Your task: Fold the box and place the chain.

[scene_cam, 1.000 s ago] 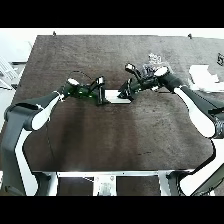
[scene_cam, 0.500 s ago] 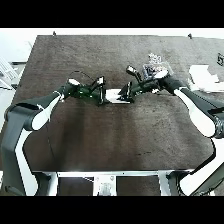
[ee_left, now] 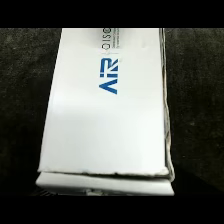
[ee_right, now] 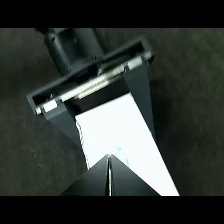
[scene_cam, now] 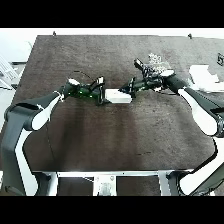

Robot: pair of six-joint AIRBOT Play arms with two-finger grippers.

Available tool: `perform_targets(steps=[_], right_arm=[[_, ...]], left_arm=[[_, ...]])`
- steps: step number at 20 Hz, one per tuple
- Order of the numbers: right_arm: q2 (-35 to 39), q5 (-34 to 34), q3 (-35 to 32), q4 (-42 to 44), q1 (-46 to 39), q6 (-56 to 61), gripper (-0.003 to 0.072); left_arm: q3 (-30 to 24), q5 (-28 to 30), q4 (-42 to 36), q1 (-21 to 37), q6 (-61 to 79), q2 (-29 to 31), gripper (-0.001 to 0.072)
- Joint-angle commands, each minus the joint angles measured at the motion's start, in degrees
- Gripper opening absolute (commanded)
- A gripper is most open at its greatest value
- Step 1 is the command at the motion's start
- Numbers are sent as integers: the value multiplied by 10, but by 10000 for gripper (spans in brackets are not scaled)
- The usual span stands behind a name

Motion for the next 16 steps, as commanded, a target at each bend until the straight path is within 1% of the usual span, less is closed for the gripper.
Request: perform_targets(steps=[1, 3, 4, 6, 7, 8, 10, 12, 16], right_arm=[[0, -38, -27, -51, 5, 13, 11], [0, -40, -34, -62, 6, 13, 11], [2, -34, -31, -50, 5, 13, 11], [28, 4, -28, 25, -5, -8, 10], [54, 24, -29, 62, -11, -20, 10], [84, 30, -29, 74, -16, -19, 10], [149, 30, -32, 73, -31, -11, 10], [206, 30, -41, 73, -45, 24, 10], [292, 30, -90, 73, -61, 43, 11]], left_arm=[[0, 0, 0, 0, 0, 0, 515], [0, 0, 1, 0, 0, 0, 515], [0, 0, 0, 0, 0, 0, 514], [0, 0, 1, 0, 0, 0, 515], [0, 0, 1, 0, 0, 0, 515], [0, 0, 1, 0, 0, 0, 514], [0, 0, 1, 0, 0, 0, 514], [0, 0, 0, 0, 0, 0, 514], [0, -16, -22, 0, -3, 1, 513]])
